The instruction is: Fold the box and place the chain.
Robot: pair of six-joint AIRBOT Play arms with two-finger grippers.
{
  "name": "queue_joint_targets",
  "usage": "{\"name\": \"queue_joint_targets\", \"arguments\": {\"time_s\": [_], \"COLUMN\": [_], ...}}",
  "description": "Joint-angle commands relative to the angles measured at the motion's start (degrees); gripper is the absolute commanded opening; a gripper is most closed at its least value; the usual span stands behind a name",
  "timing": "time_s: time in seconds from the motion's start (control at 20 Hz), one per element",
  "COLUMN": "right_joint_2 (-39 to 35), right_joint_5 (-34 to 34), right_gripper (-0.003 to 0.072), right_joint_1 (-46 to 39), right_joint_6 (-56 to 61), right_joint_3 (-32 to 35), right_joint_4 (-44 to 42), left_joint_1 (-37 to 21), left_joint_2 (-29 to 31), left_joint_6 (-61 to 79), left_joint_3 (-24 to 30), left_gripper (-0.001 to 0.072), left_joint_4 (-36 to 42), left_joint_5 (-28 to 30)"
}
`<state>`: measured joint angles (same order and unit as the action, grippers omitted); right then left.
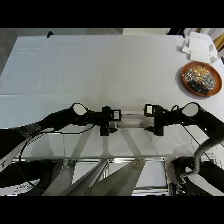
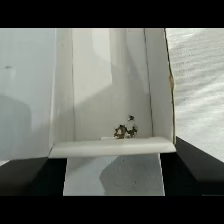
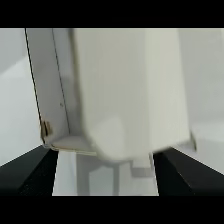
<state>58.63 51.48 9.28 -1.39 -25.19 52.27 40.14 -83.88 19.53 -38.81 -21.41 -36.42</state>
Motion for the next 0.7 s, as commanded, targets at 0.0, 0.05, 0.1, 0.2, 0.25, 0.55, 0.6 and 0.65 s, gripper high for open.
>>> {"name": "queue_joint_targets", "arguments": {"time_s": [0.0,0.05,0.1,0.2,0.25,0.55,0.6,0.65], "right_joint_2": [-6.0,-8.1,-10.1,-13.9,-14.9,-14.7,-13.7,-12.2], "right_joint_5": [4.5,6.5,8.3,12.1,12.8,-2.2,-5.6,-8.3], "right_gripper": [0.0635,0.0627,0.0577,0.0379,0.0268,0.0011,0.001,0.0011], "right_joint_1": [0.0,0.0,0.0,0.0,0.0,2.3,3.4,4.0], "right_joint_6": [11.6,14.3,17.8,23.3,23.9,23.7,24.0,23.9], "right_joint_3": [0.0,0.0,0.0,0.0,0.0,0.0,0.0,0.0], "right_joint_4": [9.3,10.3,10.3,6.0,1.4,-23.6,-23.4,-22.6], "left_joint_1": [0.0,0.0,0.0,0.0,0.0,0.0,0.0,0.0], "left_joint_2": [0.0,0.0,0.0,0.0,0.0,0.0,0.0,0.0], "left_joint_6": [0.0,0.0,0.0,0.0,0.0,0.0,0.0,0.0], "left_joint_3": [0.0,0.0,0.0,0.0,0.0,0.0,0.0,0.0], "left_gripper": [0.0274,0.0274,0.0274,0.0274,0.0274,0.0274,0.0274,0.0274], "left_joint_4": [0.0,0.0,0.0,0.0,0.0,0.0,0.0,0.0], "left_joint_5": [-0.2,-0.2,-0.2,-0.2,-0.3,-0.2,-0.2,-0.2]}}
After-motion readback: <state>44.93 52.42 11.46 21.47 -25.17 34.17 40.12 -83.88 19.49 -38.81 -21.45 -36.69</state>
